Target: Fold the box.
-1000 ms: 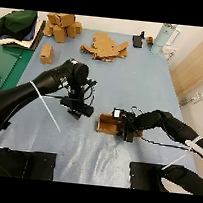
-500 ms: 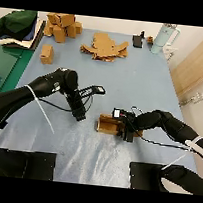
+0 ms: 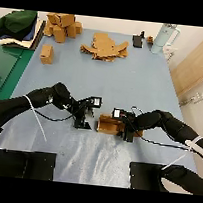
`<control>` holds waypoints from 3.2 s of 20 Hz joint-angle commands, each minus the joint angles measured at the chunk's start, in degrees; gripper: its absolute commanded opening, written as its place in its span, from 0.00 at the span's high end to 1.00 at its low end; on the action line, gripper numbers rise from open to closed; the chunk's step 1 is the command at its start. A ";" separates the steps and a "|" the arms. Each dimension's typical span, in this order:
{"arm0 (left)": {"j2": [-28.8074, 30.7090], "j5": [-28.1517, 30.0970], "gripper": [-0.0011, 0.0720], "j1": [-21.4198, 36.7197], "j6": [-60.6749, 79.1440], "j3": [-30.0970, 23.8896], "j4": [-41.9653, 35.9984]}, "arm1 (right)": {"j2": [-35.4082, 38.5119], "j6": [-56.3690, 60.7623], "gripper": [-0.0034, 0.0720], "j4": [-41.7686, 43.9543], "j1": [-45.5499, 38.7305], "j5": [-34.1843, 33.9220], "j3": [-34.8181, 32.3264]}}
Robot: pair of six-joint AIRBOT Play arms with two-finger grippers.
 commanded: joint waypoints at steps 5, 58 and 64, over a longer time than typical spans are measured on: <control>0.04 9.42 0.00 -5.03 15.04 -3.72 -18.27 | 0.00 0.00 0.28 0.02 0.00 0.02 0.02; 0.90 15.82 0.18 -10.12 1.03 -5.03 -7.50 | 0.00 0.00 0.28 0.02 0.00 0.02 0.02; 0.90 15.76 0.17 -10.12 1.03 -5.05 -7.52 | 0.00 0.00 0.28 0.02 -0.02 0.02 0.02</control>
